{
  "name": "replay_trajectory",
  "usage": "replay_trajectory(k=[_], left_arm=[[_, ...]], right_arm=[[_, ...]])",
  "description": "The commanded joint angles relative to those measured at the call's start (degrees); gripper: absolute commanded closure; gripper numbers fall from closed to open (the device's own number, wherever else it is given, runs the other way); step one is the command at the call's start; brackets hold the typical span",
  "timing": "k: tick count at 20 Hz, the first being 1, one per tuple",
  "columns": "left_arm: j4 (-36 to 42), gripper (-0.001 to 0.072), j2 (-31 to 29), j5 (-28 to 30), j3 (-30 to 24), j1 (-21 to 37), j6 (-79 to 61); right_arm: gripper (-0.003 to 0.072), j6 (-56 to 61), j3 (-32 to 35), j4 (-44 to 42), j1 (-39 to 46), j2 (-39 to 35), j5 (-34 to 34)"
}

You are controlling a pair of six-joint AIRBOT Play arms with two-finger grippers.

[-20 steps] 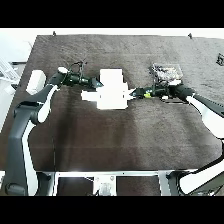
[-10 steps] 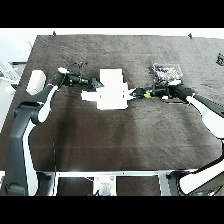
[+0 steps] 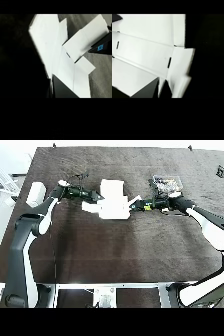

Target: Fold the box and place the chain.

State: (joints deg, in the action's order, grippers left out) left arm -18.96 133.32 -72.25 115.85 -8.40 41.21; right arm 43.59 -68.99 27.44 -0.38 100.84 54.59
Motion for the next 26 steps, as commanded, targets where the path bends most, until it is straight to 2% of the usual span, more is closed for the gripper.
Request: replay_trajectory(k=[1,9,14,20,26], left_arm=[[0.5,0.0689,0.0,-1.9,0.0,0.1,-3.8],[1.5,0.0691,0.0,-7.4,0.0,0.1,-19.7],[1.9,0.0695,-0.1,-10.0,-0.6,0.1,-28.1],[5.7,0.0695,-3.4,-4.6,-8.7,0.1,-40.0],[5.9,0.0695,-6.5,-0.7,-14.7,-0.4,-51.0]], right_arm=[[0.0412,-0.2,0.0,-0.2,1.6,-0.2,0.0],[0.04,-0.7,0.0,-1.5,11.8,-2.9,0.4],[0.04,-1.4,0.0,-2.1,13.0,-2.9,0.5],[0.0401,-2.3,0.0,-2.1,12.7,-2.9,0.5],[0.0401,-2.3,1.8,-2.1,12.2,-2.9,0.2]])
